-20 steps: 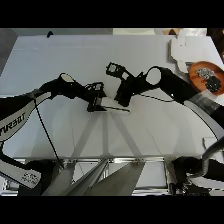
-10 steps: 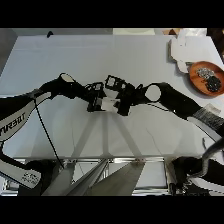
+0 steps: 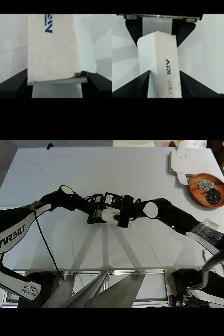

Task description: Fold the box and place the chain.

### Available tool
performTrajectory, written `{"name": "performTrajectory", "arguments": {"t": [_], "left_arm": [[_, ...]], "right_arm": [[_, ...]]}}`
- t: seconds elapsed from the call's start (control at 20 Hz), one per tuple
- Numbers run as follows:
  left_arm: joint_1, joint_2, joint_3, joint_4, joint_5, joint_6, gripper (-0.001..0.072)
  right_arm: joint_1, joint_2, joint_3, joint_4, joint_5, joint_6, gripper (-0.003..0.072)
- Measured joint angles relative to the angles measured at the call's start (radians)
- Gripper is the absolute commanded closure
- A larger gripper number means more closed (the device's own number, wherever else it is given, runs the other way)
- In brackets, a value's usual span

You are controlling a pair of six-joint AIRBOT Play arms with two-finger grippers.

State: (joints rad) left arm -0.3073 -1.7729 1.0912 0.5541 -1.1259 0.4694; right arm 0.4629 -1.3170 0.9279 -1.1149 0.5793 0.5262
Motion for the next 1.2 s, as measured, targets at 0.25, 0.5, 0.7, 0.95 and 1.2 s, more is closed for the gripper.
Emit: {"name": "performTrajectory", "arguments": {"t": [0.25,0.5,0.7,0.95,1.2], "left_arm": [[0.0,0.0,0.0,0.0,0.0,-0.002,0.0374],[0.0,0.0,0.0,0.0,0.0,0.002,0.0374],[0.0,0.0,0.0,0.0,0.0,0.002,0.0374],[0.0,0.0,0.0,0.001,-0.001,0.002,0.0374],[0.0,0.0,0.0,0.001,-0.001,0.002,0.0374]], "right_arm": [[0.0,0.0,-0.003,-0.029,-0.03,0.0,0.0412],[-0.001,0.0,-0.03,-0.037,-0.021,0.0,0.0408],[-0.001,0.0,-0.04,-0.017,0.015,0.0,0.0398],[-0.002,0.0,-0.044,0.013,0.033,0.0,0.0388],[-0.002,0.0,-0.044,0.023,0.04,0.0,0.0184]]}}
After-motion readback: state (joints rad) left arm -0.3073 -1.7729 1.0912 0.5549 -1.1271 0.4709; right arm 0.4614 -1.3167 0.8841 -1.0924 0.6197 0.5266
